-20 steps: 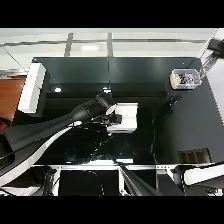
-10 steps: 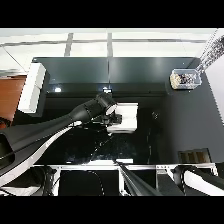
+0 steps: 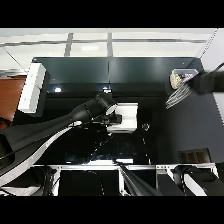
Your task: Fold the box and place the chain.
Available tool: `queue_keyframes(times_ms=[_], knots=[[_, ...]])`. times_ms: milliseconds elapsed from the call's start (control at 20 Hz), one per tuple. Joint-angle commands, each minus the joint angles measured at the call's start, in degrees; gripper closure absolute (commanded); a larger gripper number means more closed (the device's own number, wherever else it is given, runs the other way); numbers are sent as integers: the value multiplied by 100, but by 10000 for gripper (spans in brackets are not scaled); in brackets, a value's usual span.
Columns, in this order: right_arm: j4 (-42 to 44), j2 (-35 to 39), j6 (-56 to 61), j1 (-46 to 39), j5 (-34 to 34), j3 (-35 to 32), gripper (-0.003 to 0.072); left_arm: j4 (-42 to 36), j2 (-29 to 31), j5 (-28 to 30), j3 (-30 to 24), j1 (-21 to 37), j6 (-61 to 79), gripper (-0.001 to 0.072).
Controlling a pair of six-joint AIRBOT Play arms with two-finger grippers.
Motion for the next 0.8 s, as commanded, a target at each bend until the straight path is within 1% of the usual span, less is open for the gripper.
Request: queue_keyframes(times_ms=[0, 150, 350, 400, 500, 650, 750], knots=[[1110, 267, -79, 520, -197, -1150, 670, 4, -2, -4, 4, 2, 2, 685], [2277, 201, -337, 1023, -984, -1814, 671, 2, -2, -9, 4, 0, 2, 685], [2806, -20, -332, 1628, -2201, -1932, 671, 2, -2, -13, 4, 0, 2, 685], [2889, -72, -328, 1725, -2402, -1932, 670, 2, -2, -20, 4, 0, 2, 685], [2752, -240, -315, 1902, -2605, -1952, 670, 2, -2, -31, 4, 0, 2, 685], [2409, -730, -262, 2061, -2693, -2055, 670, 2, -2, -28, 4, 0, 2, 685], [2389, -1113, -260, 2061, -2736, -2164, 670, 2, -2, -28, 4, 2, 2, 685]])
